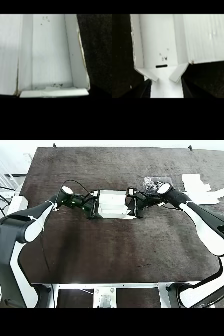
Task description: Fold the box and place the chain.
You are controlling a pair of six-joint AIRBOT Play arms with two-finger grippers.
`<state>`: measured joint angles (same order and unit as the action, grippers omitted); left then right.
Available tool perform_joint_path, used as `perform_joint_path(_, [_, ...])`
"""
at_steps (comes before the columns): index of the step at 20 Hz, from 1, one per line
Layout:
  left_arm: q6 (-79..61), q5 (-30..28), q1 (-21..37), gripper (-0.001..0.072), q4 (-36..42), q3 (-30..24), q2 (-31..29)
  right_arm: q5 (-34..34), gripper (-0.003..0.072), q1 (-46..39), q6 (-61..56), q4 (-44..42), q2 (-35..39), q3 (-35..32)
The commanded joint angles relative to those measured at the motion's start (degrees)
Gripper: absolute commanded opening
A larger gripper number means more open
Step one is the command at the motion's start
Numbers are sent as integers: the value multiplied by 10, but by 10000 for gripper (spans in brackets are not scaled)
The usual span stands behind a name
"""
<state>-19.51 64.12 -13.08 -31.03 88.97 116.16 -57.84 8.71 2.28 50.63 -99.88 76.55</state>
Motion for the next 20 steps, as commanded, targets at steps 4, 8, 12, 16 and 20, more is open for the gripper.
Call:
perform_joint_path(4, [0, 0, 0, 651, 0, 0, 0, -1, 331, 19, 11, -52, -10, 0])
perform_joint_path(8, [0, 0, 0, 651, 0, 0, 0, 3, 273, 39, 41, -84, -19, 0])
perform_joint_path(12, [2, 0, 0, 651, 0, 0, 0, 14, 274, 40, 40, -86, -25, 0])
perform_joint_path(16, [2, 0, 0, 651, 0, 0, 0, 14, 309, 18, 40, -85, -24, 0])
perform_joint_path(20, [2, 0, 0, 651, 0, 0, 0, -21, 313, 4, 40, -52, -18, 0])
